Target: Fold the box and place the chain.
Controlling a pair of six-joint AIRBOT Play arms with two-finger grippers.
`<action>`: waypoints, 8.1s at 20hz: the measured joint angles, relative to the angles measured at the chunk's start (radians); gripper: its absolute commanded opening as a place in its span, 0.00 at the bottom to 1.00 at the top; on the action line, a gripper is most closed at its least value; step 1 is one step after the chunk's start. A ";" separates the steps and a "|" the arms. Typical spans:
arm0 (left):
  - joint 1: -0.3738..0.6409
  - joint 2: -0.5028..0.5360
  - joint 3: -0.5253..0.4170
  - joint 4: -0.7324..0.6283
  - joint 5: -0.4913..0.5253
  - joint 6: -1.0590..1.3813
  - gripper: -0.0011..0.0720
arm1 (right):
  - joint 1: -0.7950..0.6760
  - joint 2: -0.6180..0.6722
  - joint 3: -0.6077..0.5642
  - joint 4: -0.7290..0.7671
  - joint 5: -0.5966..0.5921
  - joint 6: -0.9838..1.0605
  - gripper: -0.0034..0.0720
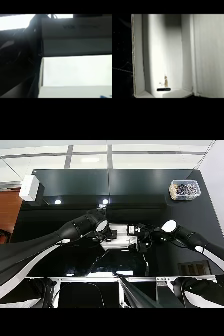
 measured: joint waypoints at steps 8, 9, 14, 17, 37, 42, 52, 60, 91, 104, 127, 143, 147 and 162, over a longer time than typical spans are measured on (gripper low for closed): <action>-0.006 -0.002 0.001 0.017 -0.010 -0.055 0.34 | 0.000 0.000 0.000 0.000 0.000 0.000 0.67; -0.006 -0.002 0.001 0.015 -0.010 -0.058 0.68 | 0.000 0.000 0.000 0.000 0.000 0.000 0.67; -0.006 -0.002 0.001 0.010 -0.024 -0.062 0.55 | 0.000 0.000 0.000 0.000 0.000 0.000 0.67; -0.006 -0.002 0.001 0.009 -0.025 -0.062 0.05 | 0.000 0.000 0.000 0.000 0.000 0.000 0.67; -0.006 -0.002 0.001 -0.019 -0.018 -0.004 0.05 | -0.004 0.130 0.011 -0.136 0.056 0.161 0.97; -0.006 -0.002 0.001 -0.016 -0.019 -0.002 0.05 | -0.004 0.148 0.012 -0.201 0.027 0.129 0.90; -0.006 -0.002 0.001 -0.016 -0.024 -0.002 0.05 | -0.004 0.152 0.012 -0.224 0.039 0.167 0.39; -0.006 -0.002 0.001 -0.016 -0.028 -0.003 0.05 | 0.017 0.104 0.005 -0.070 0.020 0.263 0.39; -0.005 -0.002 0.001 -0.020 -0.012 -0.002 0.05 | -0.551 0.314 0.056 -0.397 0.280 1.344 0.07; -0.002 -0.002 0.001 -0.016 -0.013 -0.003 0.05 | -0.411 0.068 -0.112 -0.052 0.253 1.361 0.06; -0.002 -0.002 0.001 -0.016 -0.017 -0.003 0.05 | -0.365 0.024 0.091 0.002 0.526 1.313 0.67; -0.002 -0.002 0.000 -0.022 -0.007 -0.005 0.05 | -0.278 0.021 0.137 -0.088 0.492 1.264 0.72; -0.002 -0.002 0.000 -0.025 -0.009 -0.005 0.05 | -0.382 0.022 0.200 -0.181 0.583 1.263 0.05; -0.002 -0.002 0.000 -0.038 -0.018 -0.002 0.05 | -0.443 -0.083 0.021 -0.106 0.391 1.342 0.06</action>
